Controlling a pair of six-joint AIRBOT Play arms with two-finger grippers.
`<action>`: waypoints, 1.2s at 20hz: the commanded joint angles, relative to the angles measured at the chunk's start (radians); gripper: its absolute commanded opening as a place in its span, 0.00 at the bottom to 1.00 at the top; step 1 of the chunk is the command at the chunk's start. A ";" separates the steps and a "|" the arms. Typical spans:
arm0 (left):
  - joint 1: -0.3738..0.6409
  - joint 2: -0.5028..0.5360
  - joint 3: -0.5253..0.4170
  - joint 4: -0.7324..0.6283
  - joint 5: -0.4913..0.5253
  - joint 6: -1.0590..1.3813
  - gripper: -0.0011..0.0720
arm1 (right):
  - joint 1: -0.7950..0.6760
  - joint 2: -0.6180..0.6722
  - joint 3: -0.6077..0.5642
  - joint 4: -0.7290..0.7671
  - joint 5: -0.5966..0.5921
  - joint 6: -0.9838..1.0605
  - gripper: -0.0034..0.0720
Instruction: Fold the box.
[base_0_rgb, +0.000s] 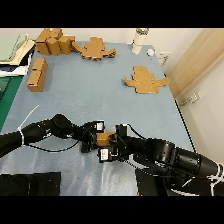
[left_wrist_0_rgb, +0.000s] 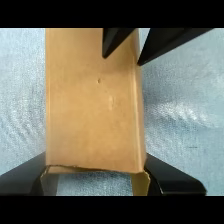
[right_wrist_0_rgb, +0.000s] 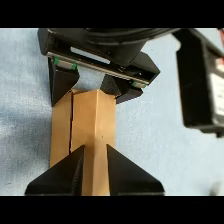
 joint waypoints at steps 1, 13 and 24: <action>0.000 0.000 0.000 0.001 0.000 0.001 0.74 | -0.001 -0.027 0.001 -0.021 0.018 0.001 0.29; 0.000 0.000 0.000 0.001 0.000 0.001 0.74 | 0.000 -0.034 0.001 0.029 0.011 0.000 0.22; 0.000 0.000 0.000 0.001 0.000 0.001 0.73 | 0.000 -0.081 0.002 0.104 -0.036 -0.003 0.27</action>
